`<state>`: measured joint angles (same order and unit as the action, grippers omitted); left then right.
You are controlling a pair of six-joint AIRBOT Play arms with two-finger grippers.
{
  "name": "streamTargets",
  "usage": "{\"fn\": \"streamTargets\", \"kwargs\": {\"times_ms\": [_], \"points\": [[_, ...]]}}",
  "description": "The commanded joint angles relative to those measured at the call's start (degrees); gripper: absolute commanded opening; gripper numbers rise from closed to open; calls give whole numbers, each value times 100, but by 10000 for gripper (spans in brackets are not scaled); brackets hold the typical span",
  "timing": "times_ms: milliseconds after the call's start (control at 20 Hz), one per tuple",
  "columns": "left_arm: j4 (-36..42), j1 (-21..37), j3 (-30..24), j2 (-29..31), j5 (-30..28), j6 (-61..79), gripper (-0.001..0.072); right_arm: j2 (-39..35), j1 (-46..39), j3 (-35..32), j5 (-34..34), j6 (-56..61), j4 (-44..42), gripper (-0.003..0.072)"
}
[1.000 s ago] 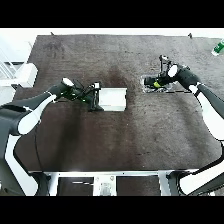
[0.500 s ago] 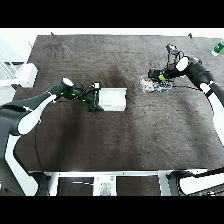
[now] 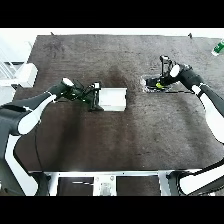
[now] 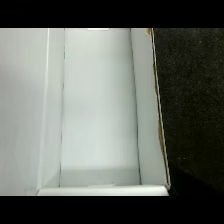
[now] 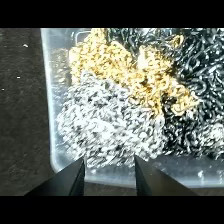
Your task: Fold the box and place the chain.
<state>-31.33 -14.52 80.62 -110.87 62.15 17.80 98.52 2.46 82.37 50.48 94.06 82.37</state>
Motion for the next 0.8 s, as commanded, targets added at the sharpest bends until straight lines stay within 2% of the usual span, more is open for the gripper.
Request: {"fn": "streamTargets", "kwargs": {"times_ms": [0,50,200,350,400,450,750], "points": [[0,4,2,2,0,2,527,76,-24,13,-146,-24,74,355],[0,4,2,2,0,2,527,90,-17,13,-149,-24,68,283],[0,4,2,2,0,2,527,201,-7,15,-166,-26,52,168],[0,4,2,2,0,2,527,295,-2,15,-289,-28,-33,127],[0,4,2,2,0,2,527,302,-2,17,-356,-26,-50,35],[0,4,2,2,0,2,527,299,0,24,-404,-26,-52,12],[0,4,2,2,-2,2,527,-55,28,136,-385,-26,-50,10]]}}
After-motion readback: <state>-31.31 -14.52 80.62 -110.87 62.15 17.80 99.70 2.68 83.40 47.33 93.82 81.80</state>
